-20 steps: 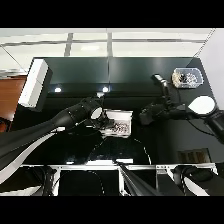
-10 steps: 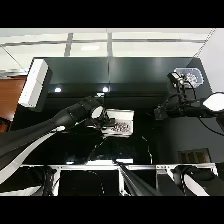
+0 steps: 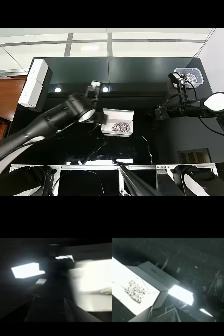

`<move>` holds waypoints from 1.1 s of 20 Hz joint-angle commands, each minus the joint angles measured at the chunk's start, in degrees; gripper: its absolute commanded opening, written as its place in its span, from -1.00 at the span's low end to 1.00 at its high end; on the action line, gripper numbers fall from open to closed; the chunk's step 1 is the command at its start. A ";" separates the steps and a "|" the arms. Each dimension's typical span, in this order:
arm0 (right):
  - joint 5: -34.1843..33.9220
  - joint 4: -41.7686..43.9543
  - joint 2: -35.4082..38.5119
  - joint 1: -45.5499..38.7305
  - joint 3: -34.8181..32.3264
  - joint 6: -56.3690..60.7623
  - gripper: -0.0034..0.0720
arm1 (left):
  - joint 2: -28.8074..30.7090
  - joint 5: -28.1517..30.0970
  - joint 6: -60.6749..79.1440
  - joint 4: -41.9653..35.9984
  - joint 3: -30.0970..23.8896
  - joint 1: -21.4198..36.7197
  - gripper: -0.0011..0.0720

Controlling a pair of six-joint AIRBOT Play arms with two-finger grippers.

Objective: Fold the box and place the chain.

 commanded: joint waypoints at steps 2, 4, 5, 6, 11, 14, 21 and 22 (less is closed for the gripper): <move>-1.14 -0.02 0.04 -0.04 -0.37 0.02 -0.03 | 10.27 -6.32 7.82 8.83 -10.25 10.25 0.23; -1.49 -0.02 0.04 -0.04 -0.46 0.02 -0.03 | 13.07 -0.59 18.80 -4.24 -15.72 19.34 0.23; -1.77 -0.02 0.04 -0.04 -0.48 0.02 -0.03 | 13.40 2.21 30.40 -15.37 -18.05 24.06 0.23; -1.90 -0.02 0.04 -0.04 -0.48 0.02 -0.03 | 12.96 2.71 43.28 -26.64 -19.85 27.96 0.23; -2.45 0.00 0.04 -0.04 -0.48 0.02 -0.03 | 7.76 3.74 95.78 -48.46 -25.22 33.14 0.98; -2.64 0.02 0.04 -0.04 -0.48 0.04 -0.03 | 4.46 11.13 115.30 -52.85 -25.42 31.39 0.98; -3.15 0.66 0.04 -0.04 -0.48 0.61 -0.03 | -3.21 17.18 139.38 -64.30 -22.38 31.15 0.98; -3.21 0.92 0.04 -0.04 -0.48 0.59 -0.03 | -4.61 16.81 139.82 -64.54 -21.70 30.71 0.98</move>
